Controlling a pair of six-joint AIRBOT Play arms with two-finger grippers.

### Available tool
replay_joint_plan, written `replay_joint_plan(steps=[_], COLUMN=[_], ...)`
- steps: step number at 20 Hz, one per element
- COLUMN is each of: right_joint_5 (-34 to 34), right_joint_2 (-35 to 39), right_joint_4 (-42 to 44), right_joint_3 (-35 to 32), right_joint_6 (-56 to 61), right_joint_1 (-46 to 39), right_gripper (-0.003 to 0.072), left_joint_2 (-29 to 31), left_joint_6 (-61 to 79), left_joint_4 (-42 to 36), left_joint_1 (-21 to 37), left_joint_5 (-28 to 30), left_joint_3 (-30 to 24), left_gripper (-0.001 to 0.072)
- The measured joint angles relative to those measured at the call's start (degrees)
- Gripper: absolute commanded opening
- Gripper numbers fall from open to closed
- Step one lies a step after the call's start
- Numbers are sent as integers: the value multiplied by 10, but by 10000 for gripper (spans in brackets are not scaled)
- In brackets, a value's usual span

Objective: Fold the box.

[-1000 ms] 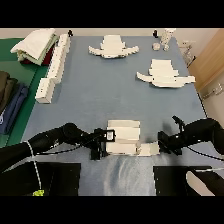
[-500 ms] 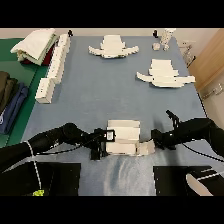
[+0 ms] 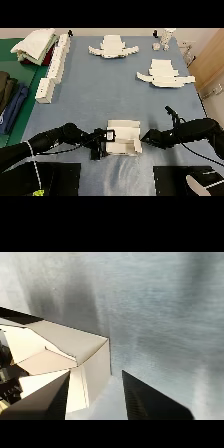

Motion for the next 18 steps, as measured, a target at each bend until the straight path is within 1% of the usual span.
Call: replay_joint_plan(steps=[6,7,10,11,15,18], right_joint_5=[47,56,86,95,111,92], right_joint_2=[0,0,0,-1,-28,-82], right_joint_4=[-2,-7,-34,-47,-132,-222], right_joint_3=[0,0,0,2,37,89], right_joint_6=[30,40,86,104,203,295], right_joint_1=[86,101,149,164,236,304], right_gripper=[488,468,458,443,443,443], left_joint_2=[0,0,0,0,0,0], left_joint_6=[0,0,0,0,0,0], left_joint_4=[0,0,0,0,0,0], left_joint_1=[0,0,0,0,0,0], left_joint_5=[0,0,0,0,0,0], left_joint_3=[0,0,0,0,0,0], left_gripper=[497,497,496,497,497,497])
